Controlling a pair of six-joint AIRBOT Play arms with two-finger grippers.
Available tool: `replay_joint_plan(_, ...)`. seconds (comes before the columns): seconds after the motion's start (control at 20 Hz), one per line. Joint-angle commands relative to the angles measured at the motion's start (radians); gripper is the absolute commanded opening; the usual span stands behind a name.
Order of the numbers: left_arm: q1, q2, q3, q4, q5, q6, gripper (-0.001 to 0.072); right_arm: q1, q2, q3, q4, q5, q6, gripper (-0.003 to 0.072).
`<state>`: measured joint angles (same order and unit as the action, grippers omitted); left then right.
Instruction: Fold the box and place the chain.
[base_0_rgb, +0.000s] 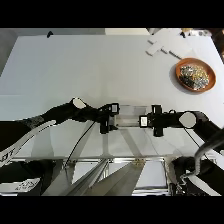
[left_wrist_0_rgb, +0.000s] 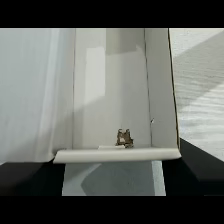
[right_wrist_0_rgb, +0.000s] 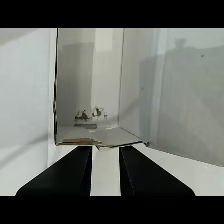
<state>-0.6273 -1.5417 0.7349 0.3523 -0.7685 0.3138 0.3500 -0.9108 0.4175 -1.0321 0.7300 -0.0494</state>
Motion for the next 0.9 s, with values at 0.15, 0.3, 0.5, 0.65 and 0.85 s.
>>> replay_joint_plan(0.15, 0.000, 0.001, 0.000, 0.000, 0.002, 0.000, 0.0099, 0.001, -0.002, -0.008, 0.103, 0.010, -0.012, 0.0157)
replay_joint_plan(0.3, 0.000, 0.001, 0.000, 0.000, 0.001, 0.000, 0.0099, 0.001, -0.002, -0.029, 0.117, 0.002, -0.017, 0.0186)
replay_joint_plan(0.5, 0.000, 0.001, 0.000, 0.000, 0.001, 0.000, 0.0099, 0.001, -0.002, -0.029, 0.142, -0.026, -0.036, 0.0266)
replay_joint_plan(0.65, 0.000, 0.001, 0.000, 0.000, 0.001, 0.000, 0.0099, 0.001, -0.002, -0.029, 0.161, -0.044, -0.039, 0.0339)
replay_joint_plan(0.85, 0.000, 0.001, 0.000, 0.000, 0.001, 0.000, 0.0099, 0.001, -0.002, -0.054, 0.195, -0.071, -0.039, 0.0560)
